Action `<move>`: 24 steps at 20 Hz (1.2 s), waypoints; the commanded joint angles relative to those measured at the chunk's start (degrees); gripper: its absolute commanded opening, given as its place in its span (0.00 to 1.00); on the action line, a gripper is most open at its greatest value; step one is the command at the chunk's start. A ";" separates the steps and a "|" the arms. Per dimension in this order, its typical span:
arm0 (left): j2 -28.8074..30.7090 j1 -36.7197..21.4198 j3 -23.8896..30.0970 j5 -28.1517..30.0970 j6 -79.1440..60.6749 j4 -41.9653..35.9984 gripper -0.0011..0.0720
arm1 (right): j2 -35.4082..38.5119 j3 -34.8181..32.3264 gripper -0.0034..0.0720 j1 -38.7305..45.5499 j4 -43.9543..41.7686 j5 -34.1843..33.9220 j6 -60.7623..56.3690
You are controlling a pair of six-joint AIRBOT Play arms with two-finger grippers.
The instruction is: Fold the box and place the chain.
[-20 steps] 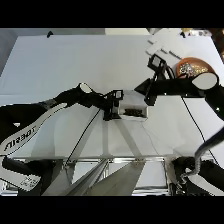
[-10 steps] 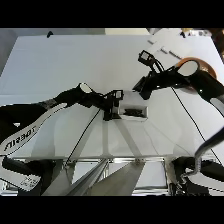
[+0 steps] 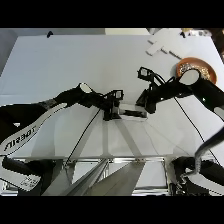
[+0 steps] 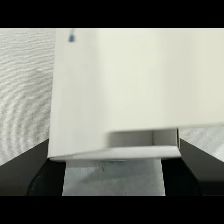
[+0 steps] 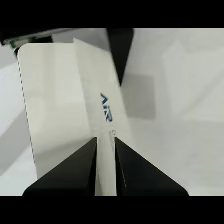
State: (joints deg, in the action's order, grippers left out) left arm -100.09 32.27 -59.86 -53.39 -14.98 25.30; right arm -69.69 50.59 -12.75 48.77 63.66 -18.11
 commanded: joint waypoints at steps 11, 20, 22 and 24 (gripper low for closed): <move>0.04 -0.04 0.00 0.02 0.00 0.00 0.20 | 3.61 -4.17 0.44 -2.71 0.81 0.13 2.10; 0.04 -0.04 0.00 0.00 0.00 0.00 0.20 | 3.61 -6.51 0.39 -3.26 5.40 -7.91 0.13; 0.04 -0.04 0.00 0.00 0.02 0.00 0.20 | 3.63 -6.51 0.32 -3.26 5.44 -7.93 0.13; 0.04 -0.04 0.00 0.00 0.00 0.00 0.20 | 3.74 -6.51 0.26 -3.26 5.40 -7.78 0.13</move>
